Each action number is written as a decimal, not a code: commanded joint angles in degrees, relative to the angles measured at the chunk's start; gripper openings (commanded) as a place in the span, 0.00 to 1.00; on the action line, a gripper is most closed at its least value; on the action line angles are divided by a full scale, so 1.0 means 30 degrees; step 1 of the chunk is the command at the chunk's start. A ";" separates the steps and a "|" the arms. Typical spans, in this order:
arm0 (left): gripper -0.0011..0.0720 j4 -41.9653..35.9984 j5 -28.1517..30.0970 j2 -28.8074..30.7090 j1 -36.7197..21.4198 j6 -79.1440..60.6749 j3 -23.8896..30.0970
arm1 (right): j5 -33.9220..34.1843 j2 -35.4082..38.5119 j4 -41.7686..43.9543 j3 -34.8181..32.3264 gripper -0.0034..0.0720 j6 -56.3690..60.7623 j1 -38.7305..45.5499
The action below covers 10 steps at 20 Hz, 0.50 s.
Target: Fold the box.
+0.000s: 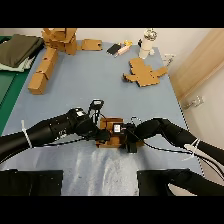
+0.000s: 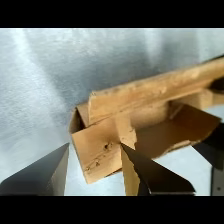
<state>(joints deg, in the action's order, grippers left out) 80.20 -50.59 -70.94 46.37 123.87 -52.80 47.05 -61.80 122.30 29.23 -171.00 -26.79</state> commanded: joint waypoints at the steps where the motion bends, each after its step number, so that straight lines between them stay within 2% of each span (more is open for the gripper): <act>1: 0.70 0.1341 -0.1523 -0.1086 0.0750 0.1581 -0.1093 | 0.0007 -0.0007 0.0015 -0.0007 0.72 0.0000 -0.0007; 6: 0.70 0.1749 -0.2776 -0.3395 0.1530 0.2237 -0.2805 | 0.0007 -0.0007 0.0015 -0.0007 0.72 0.0000 -0.0007; 10: 0.70 0.2084 -0.3308 -0.4022 0.1690 0.3118 -0.3599 | 0.0015 -0.0007 0.0015 -0.0007 0.72 0.0000 -0.0007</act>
<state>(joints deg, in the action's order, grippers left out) 85.27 -58.76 -81.38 50.96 130.61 -61.80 47.09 -61.82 122.34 29.23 -171.04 -26.79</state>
